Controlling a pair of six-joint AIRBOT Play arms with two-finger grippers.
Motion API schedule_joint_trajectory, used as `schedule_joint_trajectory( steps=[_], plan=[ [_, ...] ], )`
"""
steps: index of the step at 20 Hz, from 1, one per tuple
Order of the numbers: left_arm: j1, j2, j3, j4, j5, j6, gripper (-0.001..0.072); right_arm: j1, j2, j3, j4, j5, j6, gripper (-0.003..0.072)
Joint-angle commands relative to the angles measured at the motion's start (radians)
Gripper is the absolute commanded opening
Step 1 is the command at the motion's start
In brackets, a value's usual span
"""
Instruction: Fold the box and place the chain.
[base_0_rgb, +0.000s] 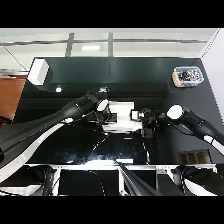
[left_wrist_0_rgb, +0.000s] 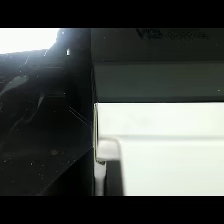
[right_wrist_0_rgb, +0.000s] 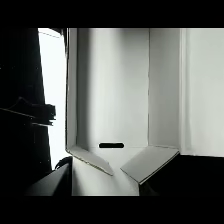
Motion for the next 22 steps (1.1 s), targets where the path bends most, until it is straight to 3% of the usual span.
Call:
schedule_joint_trajectory(
  steps=[1, 2, 3, 12, 14, 15, 16, 17, 18, 19, 21, 22],
  plan=[
    [0.001, 0.000, 0.001, 0.000, -0.001, -0.001, 0.0023, 0.001, 0.002, 0.000, 0.024, -0.025, -0.007, 0.0374],
    [0.001, 0.000, 0.001, 0.000, -0.001, -0.001, 0.0023, 0.001, -0.001, 0.000, 0.048, -0.025, -0.006, 0.0277],
    [0.001, 0.000, 0.001, 0.000, -0.001, -0.001, 0.0023, 0.002, -0.005, 0.000, 0.072, -0.024, -0.006, 0.0261],
    [0.000, 0.000, 0.001, -0.004, -0.001, -0.001, 0.0023, 0.081, -0.079, 0.000, 0.267, -0.127, -0.002, 0.0248],
    [0.000, 0.000, 0.001, -0.004, -0.001, -0.001, 0.0023, 0.081, -0.079, 0.000, 0.264, -0.127, 0.003, 0.0127],
    [0.000, 0.000, 0.001, -0.004, -0.001, -0.001, 0.0023, 0.081, -0.079, 0.000, 0.264, -0.127, 0.006, 0.0131],
    [0.000, 0.000, 0.001, -0.004, -0.001, -0.001, 0.0023, 0.081, -0.079, 0.000, 0.264, -0.128, 0.020, 0.0287],
    [0.000, 0.000, 0.001, -0.004, -0.001, -0.001, 0.0023, 0.080, -0.079, 0.000, 0.263, -0.128, 0.030, 0.0332],
    [0.000, 0.000, 0.001, -0.004, -0.001, -0.001, 0.0023, 0.080, -0.079, 0.000, 0.256, -0.129, 0.039, 0.0225],
    [0.000, 0.000, 0.001, -0.004, -0.001, -0.001, 0.0023, 0.080, -0.079, 0.000, 0.258, -0.127, 0.040, 0.0170],
    [0.000, 0.000, 0.001, -0.004, -0.001, -0.001, 0.0024, 0.080, -0.079, 0.000, 0.257, -0.130, 0.040, 0.0167],
    [0.000, 0.000, 0.001, -0.004, -0.001, -0.001, 0.0024, 0.075, -0.076, 0.000, 0.249, -0.129, 0.044, 0.0046]
  ],
)
